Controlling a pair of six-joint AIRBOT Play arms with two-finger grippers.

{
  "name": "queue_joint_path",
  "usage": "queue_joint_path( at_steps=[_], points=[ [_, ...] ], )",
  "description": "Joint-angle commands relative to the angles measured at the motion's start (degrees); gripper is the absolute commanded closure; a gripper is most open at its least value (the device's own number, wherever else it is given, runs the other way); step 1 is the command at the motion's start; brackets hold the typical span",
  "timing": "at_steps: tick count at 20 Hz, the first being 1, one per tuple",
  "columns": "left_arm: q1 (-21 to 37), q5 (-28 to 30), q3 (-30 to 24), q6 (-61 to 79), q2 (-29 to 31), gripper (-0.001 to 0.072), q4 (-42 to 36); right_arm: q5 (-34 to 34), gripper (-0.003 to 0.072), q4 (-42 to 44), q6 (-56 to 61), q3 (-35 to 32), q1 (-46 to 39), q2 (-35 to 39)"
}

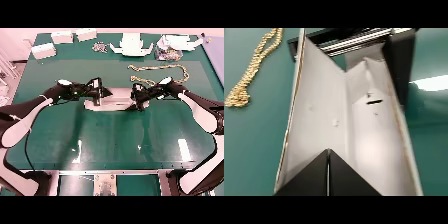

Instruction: Fold the box and place the chain.

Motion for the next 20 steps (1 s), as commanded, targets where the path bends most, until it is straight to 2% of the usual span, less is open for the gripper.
queue_joint_path(
  at_steps=[1,11,15,20],
  points=[
    [0.0,4.4,2.7,-0.5,-1.3,0.0691,0.1,0.0,0.0189,0.0,0.0,0.0,0.0,0.0],
    [0.0,7.1,2.7,-0.8,-4.4,0.069,0.3,0.0,0.019,0.0,0.0,0.0,0.0,0.0],
    [0.0,3.4,2.7,-3.4,-4.9,0.069,1.4,0.0,0.019,0.0,0.0,0.0,0.0,0.0],
    [0.0,1.5,2.6,-6.7,-4.9,0.069,5.3,0.0,0.019,0.0,0.0,0.0,0.0,0.0]
  ],
)
